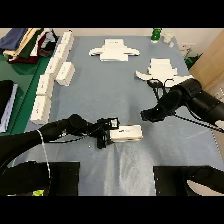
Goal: Fold the box.
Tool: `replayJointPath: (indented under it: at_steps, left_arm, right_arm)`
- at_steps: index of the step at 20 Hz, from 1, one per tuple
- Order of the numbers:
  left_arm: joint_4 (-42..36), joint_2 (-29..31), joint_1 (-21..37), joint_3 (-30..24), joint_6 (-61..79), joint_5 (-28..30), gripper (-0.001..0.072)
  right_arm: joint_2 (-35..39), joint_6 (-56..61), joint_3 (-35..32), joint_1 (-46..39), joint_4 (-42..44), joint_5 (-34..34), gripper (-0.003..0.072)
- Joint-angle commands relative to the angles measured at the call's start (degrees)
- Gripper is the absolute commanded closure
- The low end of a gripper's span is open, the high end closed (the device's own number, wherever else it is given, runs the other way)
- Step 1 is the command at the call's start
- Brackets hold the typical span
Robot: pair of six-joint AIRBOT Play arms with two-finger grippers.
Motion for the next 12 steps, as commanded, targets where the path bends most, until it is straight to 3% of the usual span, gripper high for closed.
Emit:
replayJointPath:
  at_steps: [1, 7, 12]
  left_arm:
    - [-0.02, 0.07, 0.02, 0.0, -0.04, 0.0, 0.0287]
    - [0.26, 4.52, 0.61, 0.04, -1.14, 0.63, 0.0287]
    - [0.98, 12.09, 10.49, 0.04, -13.18, 1.14, 0.0287]
  right_arm:
    - [-2.67, 1.18, 1.05, -0.46, 0.26, -3.02, 0.0683]
    - [-2.67, 1.18, 1.05, -0.46, 0.26, -3.02, 0.0683]
    - [-2.67, 1.18, 1.05, -0.46, 0.26, -3.02, 0.0683]
